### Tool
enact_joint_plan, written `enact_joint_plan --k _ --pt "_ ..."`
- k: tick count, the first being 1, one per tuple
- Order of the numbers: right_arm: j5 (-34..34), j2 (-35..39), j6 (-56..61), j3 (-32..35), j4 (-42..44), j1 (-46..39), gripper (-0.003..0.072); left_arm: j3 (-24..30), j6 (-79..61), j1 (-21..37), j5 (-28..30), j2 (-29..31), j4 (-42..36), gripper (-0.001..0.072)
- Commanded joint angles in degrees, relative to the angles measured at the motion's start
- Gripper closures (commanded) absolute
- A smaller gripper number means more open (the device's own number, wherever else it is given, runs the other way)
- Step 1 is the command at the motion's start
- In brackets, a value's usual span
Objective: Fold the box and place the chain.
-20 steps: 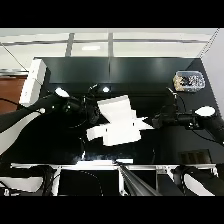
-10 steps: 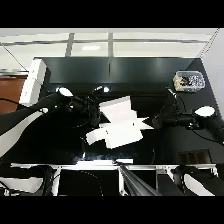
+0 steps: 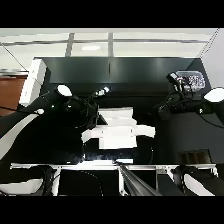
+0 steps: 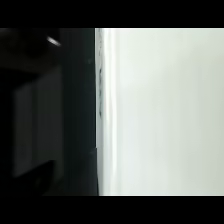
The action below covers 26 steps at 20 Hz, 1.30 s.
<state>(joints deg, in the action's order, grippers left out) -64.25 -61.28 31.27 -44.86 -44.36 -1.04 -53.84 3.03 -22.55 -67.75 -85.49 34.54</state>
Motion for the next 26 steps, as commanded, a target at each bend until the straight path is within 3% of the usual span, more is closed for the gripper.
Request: enact_joint_plan --k 1,4,6,9,12,14,19,22,26 --pt "-0.4 0.0 -8.3 -3.0 -7.9 0.0 0.0069 0.4 -7.3 -3.3 6.6 2.2 1.7 0.0688" --pt "-0.6 0.0 -8.4 -2.8 -9.4 0.1 0.0069 2.1 -11.5 -7.6 20.9 2.1 2.9 0.0686" --pt "-1.7 0.0 -9.6 -2.2 -9.6 0.2 0.007 2.1 -12.5 -8.8 24.4 1.5 2.7 0.0682" --pt "-1.9 0.0 -11.1 -0.1 -9.1 0.2 0.0077 2.1 -12.7 -8.6 23.4 0.0 2.7 0.0682" --pt "-2.5 0.0 -14.1 5.6 0.3 0.6 0.0077 2.1 -12.7 -8.6 22.6 -0.3 2.7 0.0682" --pt "0.9 0.0 -16.5 10.0 3.4 3.5 0.0078 2.2 -12.6 -8.5 22.5 -0.4 2.7 0.0682" --pt "8.9 0.0 -21.7 14.8 1.4 12.7 0.0077 2.2 -11.1 -8.5 20.6 -0.4 2.6 0.0682" --pt "9.3 0.0 -21.7 15.0 -5.6 15.2 0.0077 2.2 -10.1 -8.5 19.0 -0.4 2.7 0.0682" --pt "9.1 0.0 -21.7 15.0 -6.3 18.5 0.0077 2.2 -10.1 -8.5 19.1 -0.4 2.7 0.0682"
